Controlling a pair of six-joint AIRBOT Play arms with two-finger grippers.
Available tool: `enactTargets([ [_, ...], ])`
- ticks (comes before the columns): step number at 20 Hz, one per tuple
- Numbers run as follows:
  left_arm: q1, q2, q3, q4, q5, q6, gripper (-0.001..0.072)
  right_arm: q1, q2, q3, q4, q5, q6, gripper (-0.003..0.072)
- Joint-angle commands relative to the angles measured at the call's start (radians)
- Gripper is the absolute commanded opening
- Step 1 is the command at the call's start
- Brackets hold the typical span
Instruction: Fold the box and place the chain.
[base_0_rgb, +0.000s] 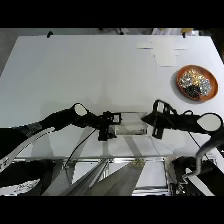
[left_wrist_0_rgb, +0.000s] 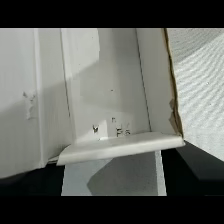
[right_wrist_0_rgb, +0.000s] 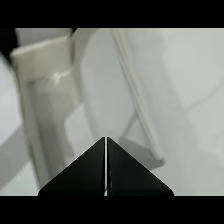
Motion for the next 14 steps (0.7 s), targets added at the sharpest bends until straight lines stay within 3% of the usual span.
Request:
enactTargets([
  [1, 0.001, 0.001, 0.001, 0.0, 0.001, 0.0, 0.014, 0.0, -0.158, 0.0, 0.183, -0.177, 0.004, 0.0017],
  [5, 0.001, 0.001, 0.001, 0.0, 0.001, 0.0, 0.014, 0.0, -0.301, 0.0, 0.189, -0.214, 0.037, 0.0017],
  [11, 0.001, 0.001, 0.001, 0.0, 0.001, 0.0, 0.014, 0.0, -0.297, 0.0, 0.138, -0.15, 0.037, 0.0017],
  [14, 0.001, 0.001, 0.001, 0.0, 0.001, 0.0, 0.014, 0.0, -0.22, 0.002, 0.138, -0.115, 0.037, 0.0017],
])
